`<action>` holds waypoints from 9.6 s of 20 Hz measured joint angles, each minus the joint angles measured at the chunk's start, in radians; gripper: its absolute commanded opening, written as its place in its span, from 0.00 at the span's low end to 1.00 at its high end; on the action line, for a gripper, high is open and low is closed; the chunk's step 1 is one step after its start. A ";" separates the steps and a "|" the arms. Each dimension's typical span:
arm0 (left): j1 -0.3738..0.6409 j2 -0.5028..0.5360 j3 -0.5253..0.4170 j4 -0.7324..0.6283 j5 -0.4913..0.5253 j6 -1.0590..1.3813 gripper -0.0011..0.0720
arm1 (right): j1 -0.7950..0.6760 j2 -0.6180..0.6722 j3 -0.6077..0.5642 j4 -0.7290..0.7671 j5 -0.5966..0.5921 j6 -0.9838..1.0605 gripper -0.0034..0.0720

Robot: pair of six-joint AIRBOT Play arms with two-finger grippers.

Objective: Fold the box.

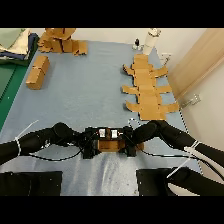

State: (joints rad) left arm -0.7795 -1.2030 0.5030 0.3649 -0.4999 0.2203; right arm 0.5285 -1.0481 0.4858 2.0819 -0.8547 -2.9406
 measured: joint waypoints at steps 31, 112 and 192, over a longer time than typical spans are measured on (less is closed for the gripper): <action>0.000 0.000 0.000 -0.002 0.000 0.000 0.71 | -0.012 0.269 0.054 -0.277 -0.353 0.952 0.96; 0.000 0.000 0.000 -0.001 -0.001 0.000 0.71 | 0.101 0.206 -0.006 -0.111 -0.002 0.394 0.61; 0.000 0.000 0.000 -0.002 0.000 -0.001 0.71 | 0.076 0.212 0.058 -0.216 -0.106 1.762 0.59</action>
State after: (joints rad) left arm -0.7795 -1.2034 0.5030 0.3634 -0.4995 0.2195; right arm 0.6044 -0.8360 0.5438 1.8660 -0.9607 -1.1786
